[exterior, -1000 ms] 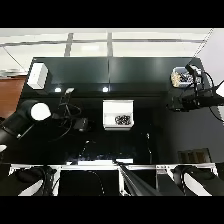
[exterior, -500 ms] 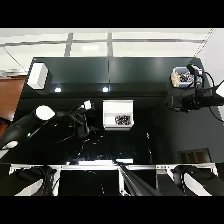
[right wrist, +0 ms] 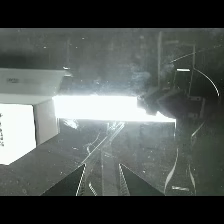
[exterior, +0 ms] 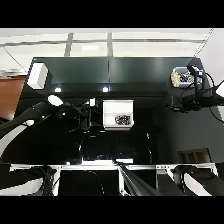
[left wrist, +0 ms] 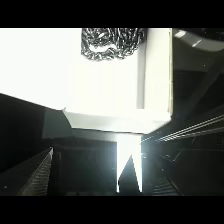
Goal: Fold the box and place the chain.
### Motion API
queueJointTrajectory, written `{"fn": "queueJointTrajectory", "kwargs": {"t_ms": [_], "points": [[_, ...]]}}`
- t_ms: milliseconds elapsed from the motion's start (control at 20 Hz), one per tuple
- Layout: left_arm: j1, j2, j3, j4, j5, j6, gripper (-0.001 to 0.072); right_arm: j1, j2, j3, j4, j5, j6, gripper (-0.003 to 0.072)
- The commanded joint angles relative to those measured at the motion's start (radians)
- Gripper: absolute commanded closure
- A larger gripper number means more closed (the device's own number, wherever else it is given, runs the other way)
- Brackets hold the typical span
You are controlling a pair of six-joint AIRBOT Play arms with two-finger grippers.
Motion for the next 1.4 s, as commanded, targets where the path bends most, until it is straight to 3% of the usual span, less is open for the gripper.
{"fn": "queueJointTrajectory", "kwargs": {"t_ms": [0, 250, 1350], "points": [[-0.013, -0.035, 0.021, 0.005, -0.007, 0.021, -0.0006, 0.001, 0.001, 0.0, 0.0, 0.003, 0.004, 0.0432], [-0.022, -0.037, 0.026, -0.052, 0.011, 0.021, -0.0001, 0.001, 0.001, 0.0, 0.0, 0.002, 0.004, 0.0432], [-0.065, -0.039, 0.026, -0.011, 0.039, 0.006, 0.0001, 0.001, 0.0, 0.0, 0.0, -0.01, 0.004, 0.0432]]}}
